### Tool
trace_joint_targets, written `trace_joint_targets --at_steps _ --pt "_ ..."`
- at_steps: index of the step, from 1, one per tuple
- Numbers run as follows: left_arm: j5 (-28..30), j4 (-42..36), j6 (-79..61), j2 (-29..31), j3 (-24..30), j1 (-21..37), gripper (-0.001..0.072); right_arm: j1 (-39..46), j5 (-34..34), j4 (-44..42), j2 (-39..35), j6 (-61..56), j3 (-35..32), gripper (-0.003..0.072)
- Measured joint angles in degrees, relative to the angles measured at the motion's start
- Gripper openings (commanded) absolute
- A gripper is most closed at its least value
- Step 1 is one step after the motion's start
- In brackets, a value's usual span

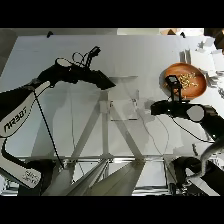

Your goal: Fold the box and place the chain.

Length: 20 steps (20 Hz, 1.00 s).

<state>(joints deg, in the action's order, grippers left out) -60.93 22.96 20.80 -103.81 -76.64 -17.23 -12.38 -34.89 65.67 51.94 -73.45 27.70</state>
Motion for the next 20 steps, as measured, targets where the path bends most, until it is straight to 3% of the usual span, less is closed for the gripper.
trace_joint_targets --at_steps 5,8,10,14,20 --pt "-0.20 9.09 -0.13 -0.02 0.00 -1.92 0.0684 0.00 0.00 0.02 0.00 0.00 0.02 0.0012" --pt "0.00 11.54 -3.17 -0.04 0.00 -2.91 0.0455 0.00 0.00 0.02 0.00 0.00 0.00 0.0012" --pt "0.24 11.82 -6.14 -0.04 0.00 -3.43 0.0235 0.00 -0.02 0.02 0.00 0.00 0.00 0.0012" --pt "0.39 11.30 -10.80 -0.04 0.00 -3.85 0.0011 0.00 -0.02 0.02 0.00 -0.02 0.00 0.0012" --pt "0.33 10.43 -12.94 -0.04 0.00 -3.93 0.0010 0.00 0.09 0.02 0.00 -0.02 0.02 0.0012"
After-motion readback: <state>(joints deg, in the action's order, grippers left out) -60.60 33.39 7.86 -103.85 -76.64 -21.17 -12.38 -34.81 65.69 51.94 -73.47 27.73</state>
